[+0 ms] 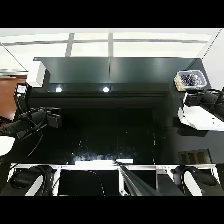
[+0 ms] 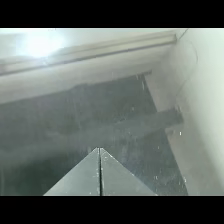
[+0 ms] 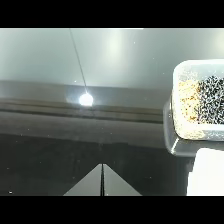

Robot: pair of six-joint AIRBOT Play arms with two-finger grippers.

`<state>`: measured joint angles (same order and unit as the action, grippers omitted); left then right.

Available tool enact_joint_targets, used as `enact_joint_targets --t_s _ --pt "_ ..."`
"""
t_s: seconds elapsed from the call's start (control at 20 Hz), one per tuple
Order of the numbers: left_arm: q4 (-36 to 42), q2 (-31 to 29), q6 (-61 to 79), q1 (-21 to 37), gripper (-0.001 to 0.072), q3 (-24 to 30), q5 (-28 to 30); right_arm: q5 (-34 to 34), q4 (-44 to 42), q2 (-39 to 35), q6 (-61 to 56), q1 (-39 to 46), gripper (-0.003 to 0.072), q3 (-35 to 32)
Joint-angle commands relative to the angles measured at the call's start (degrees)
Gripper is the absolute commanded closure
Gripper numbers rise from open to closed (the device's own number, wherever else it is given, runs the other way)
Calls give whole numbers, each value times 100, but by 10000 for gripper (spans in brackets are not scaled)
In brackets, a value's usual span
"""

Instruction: Fold the box and place the chain.

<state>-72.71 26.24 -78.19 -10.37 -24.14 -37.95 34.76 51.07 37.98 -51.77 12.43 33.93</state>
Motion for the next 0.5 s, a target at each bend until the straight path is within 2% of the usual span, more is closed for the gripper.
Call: enact_joint_targets --t_s 0.0,0.2,0.4,0.45 --pt "13 4 -2 0 681 2 422 -328 -151 -2 0 -4 668 -2" --pt "339 186 -2 0 681 9 828 -1123 -236 24 0 -4 668 -2" --pt "527 481 -2 0 680 7 815 -1401 540 723 0 39 665 -2" --pt "612 492 -2 0 678 7 820 -1401 535 992 -162 120 502 -2"
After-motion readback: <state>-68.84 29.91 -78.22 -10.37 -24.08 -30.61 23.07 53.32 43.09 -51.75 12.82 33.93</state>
